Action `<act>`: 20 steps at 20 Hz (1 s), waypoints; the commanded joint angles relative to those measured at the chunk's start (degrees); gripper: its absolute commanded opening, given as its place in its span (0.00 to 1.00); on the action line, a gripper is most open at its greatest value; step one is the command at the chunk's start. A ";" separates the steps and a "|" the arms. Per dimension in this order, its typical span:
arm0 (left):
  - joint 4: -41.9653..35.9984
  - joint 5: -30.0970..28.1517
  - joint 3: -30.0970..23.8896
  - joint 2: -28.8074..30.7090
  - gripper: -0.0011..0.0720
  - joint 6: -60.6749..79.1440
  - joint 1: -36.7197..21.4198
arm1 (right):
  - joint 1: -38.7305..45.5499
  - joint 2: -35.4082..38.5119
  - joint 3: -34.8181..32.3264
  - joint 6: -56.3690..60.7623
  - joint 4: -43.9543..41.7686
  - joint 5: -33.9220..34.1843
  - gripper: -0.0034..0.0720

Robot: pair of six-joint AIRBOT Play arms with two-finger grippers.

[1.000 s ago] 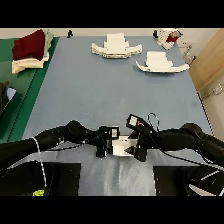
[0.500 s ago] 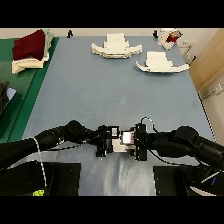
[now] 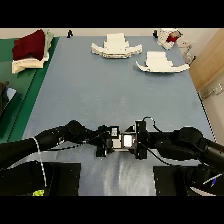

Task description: Fold the box.

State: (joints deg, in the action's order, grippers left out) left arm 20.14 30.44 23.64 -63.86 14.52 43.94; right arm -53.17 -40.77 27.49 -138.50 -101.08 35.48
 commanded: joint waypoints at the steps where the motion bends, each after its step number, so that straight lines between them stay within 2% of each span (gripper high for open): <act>1: 0.02 0.00 0.04 0.00 0.62 0.02 0.00 | -0.02 0.02 0.52 0.00 1.29 -0.55 0.72; 2: 0.02 0.00 0.04 0.00 0.62 0.02 0.00 | -0.02 -0.33 0.50 0.00 1.49 -0.52 0.71; 3: 0.02 0.00 0.04 0.00 0.62 0.02 0.00 | -0.02 -0.81 0.50 0.02 1.86 -0.48 0.57; 4: 0.02 0.00 0.04 0.00 0.62 0.02 0.00 | -0.02 -1.40 0.50 0.00 1.88 -0.55 0.53; 7: 0.02 0.00 0.04 0.00 0.62 0.02 0.00 | -0.07 -2.97 0.46 0.00 1.20 -0.42 0.51; 8: 0.02 0.00 0.04 0.00 0.62 0.02 0.00 | -0.07 -3.32 0.46 -0.02 0.04 -0.09 0.40; 12: 0.02 0.00 0.04 0.00 0.62 0.02 0.00 | -0.07 -3.74 0.46 -0.02 -3.52 1.38 0.40; 14: 0.02 0.02 0.04 0.00 0.62 0.02 0.00 | -0.07 -3.74 0.42 -0.04 -5.25 2.58 0.46; 20: 0.02 0.00 0.04 0.00 0.62 0.02 0.00 | -0.07 -3.78 0.42 -0.02 -7.15 5.14 0.46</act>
State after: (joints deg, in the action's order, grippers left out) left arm 20.21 30.81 23.64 -63.86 14.63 44.01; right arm -53.17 -44.51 27.92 -138.52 -106.78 39.20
